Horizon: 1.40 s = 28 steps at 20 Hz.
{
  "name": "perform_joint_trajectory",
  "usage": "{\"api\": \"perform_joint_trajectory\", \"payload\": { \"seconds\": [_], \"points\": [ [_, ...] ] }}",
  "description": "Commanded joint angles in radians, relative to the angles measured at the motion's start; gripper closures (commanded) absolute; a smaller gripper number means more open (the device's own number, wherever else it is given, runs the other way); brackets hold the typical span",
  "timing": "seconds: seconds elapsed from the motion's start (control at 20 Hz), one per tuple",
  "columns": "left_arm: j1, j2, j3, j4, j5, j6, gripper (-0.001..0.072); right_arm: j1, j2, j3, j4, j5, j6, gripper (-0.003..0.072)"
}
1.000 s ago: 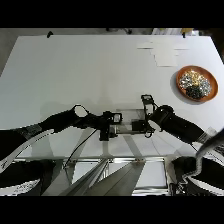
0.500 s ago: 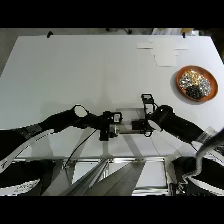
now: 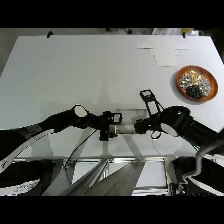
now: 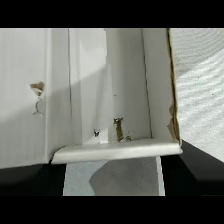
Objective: Fold the box and place the chain.
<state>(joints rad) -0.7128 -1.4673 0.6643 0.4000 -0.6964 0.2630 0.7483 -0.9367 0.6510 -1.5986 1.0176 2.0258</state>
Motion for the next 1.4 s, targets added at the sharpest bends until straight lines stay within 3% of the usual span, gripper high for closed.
{"api": "perform_joint_trajectory", "payload": {
  "seconds": [0.0,0.15,0.25,0.3,0.55,1.0,1.25,1.35],
  "points": [
    [0.0,0.0,0.0,0.0,0.001,-0.001,0.05,-0.04,0.151,0.037,0.001,0.056,-0.117,0.0207],
    [0.0,0.0,0.0,0.0,0.0,-0.001,0.05,-0.164,0.17,0.176,0.003,0.153,-0.252,0.0222],
    [0.0,0.0,0.0,0.0,0.0,-0.001,0.05,-0.278,0.169,0.27,0.004,0.146,-0.319,0.0234],
    [0.0,0.0,0.0,0.0,0.0,-0.001,0.05,-0.337,0.166,0.309,0.008,0.132,-0.355,0.0293],
    [0.0,0.0,0.0,0.0,0.0,-0.001,0.05,-0.644,-0.003,0.47,0.084,0.167,-0.493,0.0322],
    [0.0,0.0,0.0,0.0,0.0,-0.001,0.05,-0.983,-0.36,0.493,0.073,0.058,-0.599,0.0323],
    [0.0,0.0,0.0,0.0,0.0,-0.001,0.05,-1.129,-0.462,0.493,0.068,0.022,-0.608,0.0327],
    [0.001,0.0,0.0,0.0,0.0,-0.001,0.05,-1.153,-0.47,0.493,0.068,-0.025,-0.645,0.0367]
  ]
}}
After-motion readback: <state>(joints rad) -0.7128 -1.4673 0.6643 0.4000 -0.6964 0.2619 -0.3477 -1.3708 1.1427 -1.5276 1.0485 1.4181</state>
